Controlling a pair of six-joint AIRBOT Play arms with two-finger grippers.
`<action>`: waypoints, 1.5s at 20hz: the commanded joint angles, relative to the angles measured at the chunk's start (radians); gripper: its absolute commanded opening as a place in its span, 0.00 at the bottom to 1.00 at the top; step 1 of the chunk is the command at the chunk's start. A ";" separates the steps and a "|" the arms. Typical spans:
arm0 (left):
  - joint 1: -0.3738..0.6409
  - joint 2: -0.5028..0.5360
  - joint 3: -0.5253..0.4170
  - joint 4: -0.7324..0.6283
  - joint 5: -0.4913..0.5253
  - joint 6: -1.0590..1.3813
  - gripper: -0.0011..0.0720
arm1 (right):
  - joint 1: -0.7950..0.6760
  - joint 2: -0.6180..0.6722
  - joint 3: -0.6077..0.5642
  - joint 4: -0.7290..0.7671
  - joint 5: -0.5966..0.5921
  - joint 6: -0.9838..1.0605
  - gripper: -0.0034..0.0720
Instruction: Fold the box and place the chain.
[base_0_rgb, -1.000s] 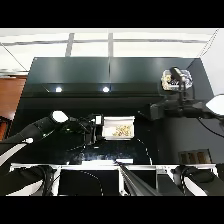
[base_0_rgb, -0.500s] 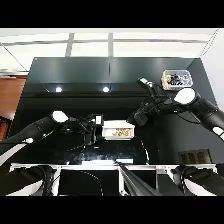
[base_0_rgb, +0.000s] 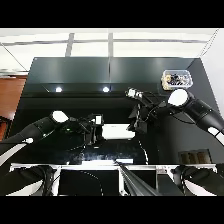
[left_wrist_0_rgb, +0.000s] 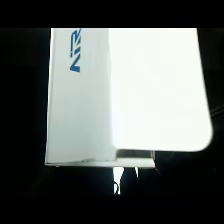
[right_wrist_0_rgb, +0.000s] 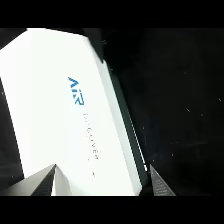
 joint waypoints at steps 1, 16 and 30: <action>0.000 -0.001 0.000 0.000 0.000 0.000 0.47 | 0.012 -0.001 0.001 -0.006 0.050 -0.057 0.95; 0.000 -0.001 0.000 0.000 0.000 0.000 0.47 | 0.083 -0.007 0.001 -0.066 -0.013 0.031 0.60; 0.000 -0.001 0.000 0.000 0.000 0.000 0.47 | 0.085 -0.007 -0.009 -0.088 0.003 0.066 0.28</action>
